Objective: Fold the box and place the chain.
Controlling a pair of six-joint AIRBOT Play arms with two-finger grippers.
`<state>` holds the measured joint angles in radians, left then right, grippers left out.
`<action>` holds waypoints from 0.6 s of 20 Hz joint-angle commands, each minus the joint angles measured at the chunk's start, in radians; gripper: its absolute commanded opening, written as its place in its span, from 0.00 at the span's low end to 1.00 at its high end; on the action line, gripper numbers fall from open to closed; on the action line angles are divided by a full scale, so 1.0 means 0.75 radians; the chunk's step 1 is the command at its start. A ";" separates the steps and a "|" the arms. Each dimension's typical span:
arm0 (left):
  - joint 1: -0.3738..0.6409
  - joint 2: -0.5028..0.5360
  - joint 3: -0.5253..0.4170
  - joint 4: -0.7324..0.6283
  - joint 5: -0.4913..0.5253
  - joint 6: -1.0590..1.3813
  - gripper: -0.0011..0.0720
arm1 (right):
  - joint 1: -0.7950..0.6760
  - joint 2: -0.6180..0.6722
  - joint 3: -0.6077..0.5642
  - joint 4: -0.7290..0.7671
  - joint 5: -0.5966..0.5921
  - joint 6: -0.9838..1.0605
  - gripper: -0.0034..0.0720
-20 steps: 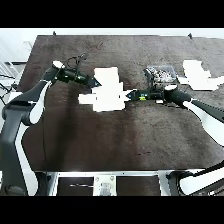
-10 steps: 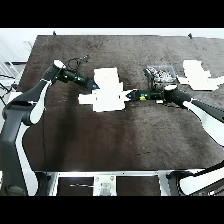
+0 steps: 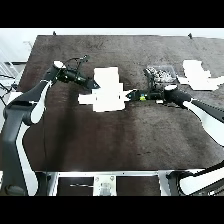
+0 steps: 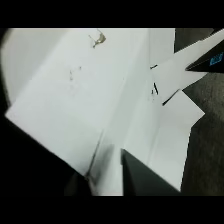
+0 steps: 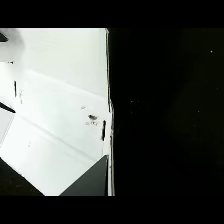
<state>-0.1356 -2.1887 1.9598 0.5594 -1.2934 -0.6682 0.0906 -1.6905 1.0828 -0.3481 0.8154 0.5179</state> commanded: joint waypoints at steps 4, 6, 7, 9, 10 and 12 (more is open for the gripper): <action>0.001 -0.002 0.002 0.023 -0.047 0.036 0.23 | -0.001 -0.001 -0.001 0.000 0.006 0.001 0.06; 0.001 -0.002 0.002 0.019 -0.050 0.062 0.11 | -0.001 -0.001 -0.001 0.000 0.006 0.001 0.06; 0.001 -0.002 0.002 0.017 -0.058 0.089 0.04 | -0.001 -0.001 0.000 0.001 0.006 0.001 0.16; 0.001 -0.002 0.002 0.015 -0.078 0.234 0.04 | -0.014 0.003 -0.001 0.018 0.020 0.002 0.46; 0.001 -0.002 0.002 0.005 -0.077 0.309 0.04 | -0.037 0.008 -0.001 0.051 0.043 0.001 0.46; 0.001 -0.001 0.002 -0.020 -0.090 0.462 0.04 | -0.100 0.019 0.000 0.130 0.090 0.001 0.47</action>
<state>-0.1352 -2.1895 1.9598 0.5652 -1.3434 -0.4797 0.0563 -1.6844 1.0828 -0.3130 0.8421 0.5175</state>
